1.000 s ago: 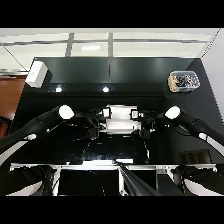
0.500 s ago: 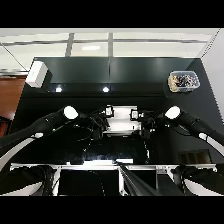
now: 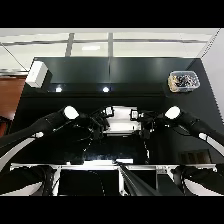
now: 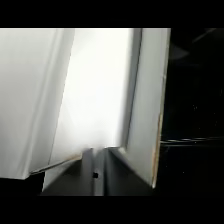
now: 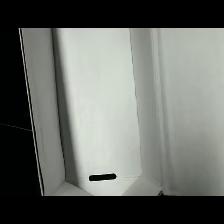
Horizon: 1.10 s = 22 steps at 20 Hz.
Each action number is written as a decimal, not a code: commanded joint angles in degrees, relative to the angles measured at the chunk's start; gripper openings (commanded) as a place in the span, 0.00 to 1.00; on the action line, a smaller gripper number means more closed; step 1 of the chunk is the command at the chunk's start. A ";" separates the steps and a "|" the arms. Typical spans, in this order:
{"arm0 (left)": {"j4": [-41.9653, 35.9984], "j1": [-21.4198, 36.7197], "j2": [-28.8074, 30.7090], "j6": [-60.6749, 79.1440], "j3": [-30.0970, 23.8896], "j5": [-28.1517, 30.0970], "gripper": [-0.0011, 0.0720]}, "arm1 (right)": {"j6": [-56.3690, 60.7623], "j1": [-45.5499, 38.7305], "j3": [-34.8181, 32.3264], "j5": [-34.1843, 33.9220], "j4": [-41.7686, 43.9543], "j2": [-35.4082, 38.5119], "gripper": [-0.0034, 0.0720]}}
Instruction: Fold the box and place the chain.
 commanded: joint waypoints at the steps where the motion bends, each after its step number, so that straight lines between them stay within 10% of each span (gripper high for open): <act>1: 4.87 0.96 2.97 -3.15 0.02 0.02 0.05 | -0.11 0.07 0.04 -0.04 -0.04 0.00 0.27; 7: 23.91 10.27 18.43 -31.08 0.00 -3.52 0.05 | -0.09 0.07 0.04 -0.35 -0.04 0.00 0.27; 11: 27.85 21.38 17.38 -67.63 -0.96 -5.66 0.05 | -0.09 0.07 0.04 -0.35 -0.04 0.00 0.27; 17: 8.46 29.00 1.92 -66.88 -2.19 -23.28 0.05 | 0.55 0.07 0.04 -0.35 -0.02 0.00 0.27; 22: -0.35 23.37 -5.09 -66.45 -2.14 -18.51 0.05 | 2.05 0.07 0.04 -0.28 -0.04 0.00 0.27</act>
